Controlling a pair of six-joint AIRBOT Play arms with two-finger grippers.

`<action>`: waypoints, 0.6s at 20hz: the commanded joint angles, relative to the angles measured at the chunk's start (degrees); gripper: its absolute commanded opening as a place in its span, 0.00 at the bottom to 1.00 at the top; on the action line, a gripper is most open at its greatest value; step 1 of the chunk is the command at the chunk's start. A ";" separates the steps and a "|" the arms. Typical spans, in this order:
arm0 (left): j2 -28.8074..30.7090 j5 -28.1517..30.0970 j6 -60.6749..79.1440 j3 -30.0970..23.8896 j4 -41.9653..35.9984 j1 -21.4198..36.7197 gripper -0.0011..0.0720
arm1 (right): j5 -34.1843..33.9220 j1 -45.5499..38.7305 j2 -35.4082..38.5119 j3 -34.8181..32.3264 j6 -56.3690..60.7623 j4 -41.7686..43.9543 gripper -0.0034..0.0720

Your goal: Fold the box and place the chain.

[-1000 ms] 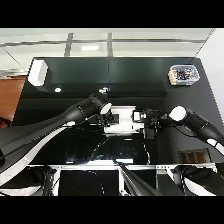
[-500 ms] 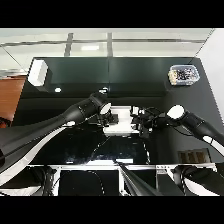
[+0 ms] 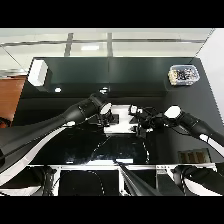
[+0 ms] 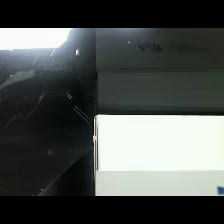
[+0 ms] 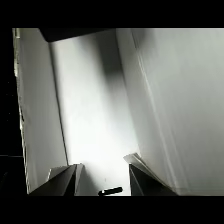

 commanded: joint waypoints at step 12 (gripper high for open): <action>0.00 -0.79 -0.02 0.07 0.02 0.07 0.05 | 23.69 -24.28 11.41 8.61 69.31 -25.05 0.06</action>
